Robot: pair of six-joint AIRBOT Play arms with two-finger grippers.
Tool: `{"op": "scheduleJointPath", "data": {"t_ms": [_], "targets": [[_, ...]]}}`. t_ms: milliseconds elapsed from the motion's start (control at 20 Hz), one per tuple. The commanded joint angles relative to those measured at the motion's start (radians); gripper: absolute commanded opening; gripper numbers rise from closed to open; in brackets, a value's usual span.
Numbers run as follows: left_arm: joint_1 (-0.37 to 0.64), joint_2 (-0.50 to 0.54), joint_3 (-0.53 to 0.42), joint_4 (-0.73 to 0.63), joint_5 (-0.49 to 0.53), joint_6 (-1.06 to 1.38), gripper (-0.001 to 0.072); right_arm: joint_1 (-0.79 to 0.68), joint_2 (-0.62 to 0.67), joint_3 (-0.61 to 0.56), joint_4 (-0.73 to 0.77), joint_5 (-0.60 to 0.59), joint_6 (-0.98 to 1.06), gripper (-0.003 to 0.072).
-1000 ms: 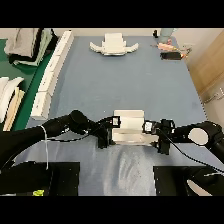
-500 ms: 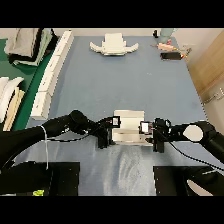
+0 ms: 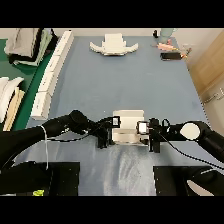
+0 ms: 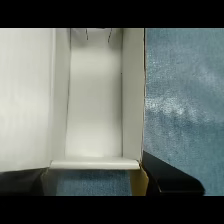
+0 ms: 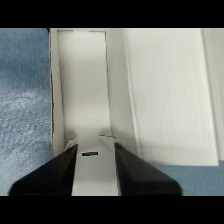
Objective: Fold the box.
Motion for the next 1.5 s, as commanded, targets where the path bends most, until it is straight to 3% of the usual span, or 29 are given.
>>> {"op": "scheduleJointPath", "data": {"t_ms": [0,50,450,650,750,800,900,950,1150,1250,1450], "targets": [[0.001,0.000,0.000,-0.001,-0.001,0.000,0.0466,0.010,-0.021,0.000,0.027,-0.015,-0.011,0.0605],[0.001,0.000,0.000,-0.001,-0.001,0.000,0.0465,0.010,-0.021,0.000,0.026,-0.015,-0.010,0.0670],[0.001,0.000,0.000,-0.001,-0.001,0.000,0.0465,0.010,-0.019,0.000,0.023,-0.010,-0.006,0.0669],[0.001,0.000,0.000,-0.001,-0.001,0.000,0.0465,0.010,0.000,0.000,-0.031,0.010,0.117,0.0630],[0.001,0.000,0.000,-0.001,-0.001,0.000,0.0465,0.010,0.024,0.003,-0.084,0.017,0.246,0.0290],[0.001,0.000,0.000,-0.001,-0.001,0.000,0.0465,0.010,0.043,0.006,-0.126,0.019,0.360,0.0262],[0.001,0.000,0.000,-0.001,-0.001,0.000,0.0465,0.010,0.080,0.019,-0.248,0.048,0.640,0.0056],[0.001,0.000,0.000,-0.001,-0.001,0.000,0.0465,0.010,0.098,0.031,-0.337,0.084,0.812,0.0007],[0.001,0.000,0.000,-0.001,0.000,0.000,0.0465,0.006,0.147,0.090,-0.782,0.311,1.493,0.0007],[0.001,0.000,0.000,-0.001,-0.001,0.000,0.0465,-0.002,0.163,0.095,-0.922,0.376,1.723,0.0007],[0.001,0.000,0.000,-0.001,-0.001,0.000,0.0465,-0.129,0.110,0.074,-0.785,0.373,1.799,0.0007]]}}
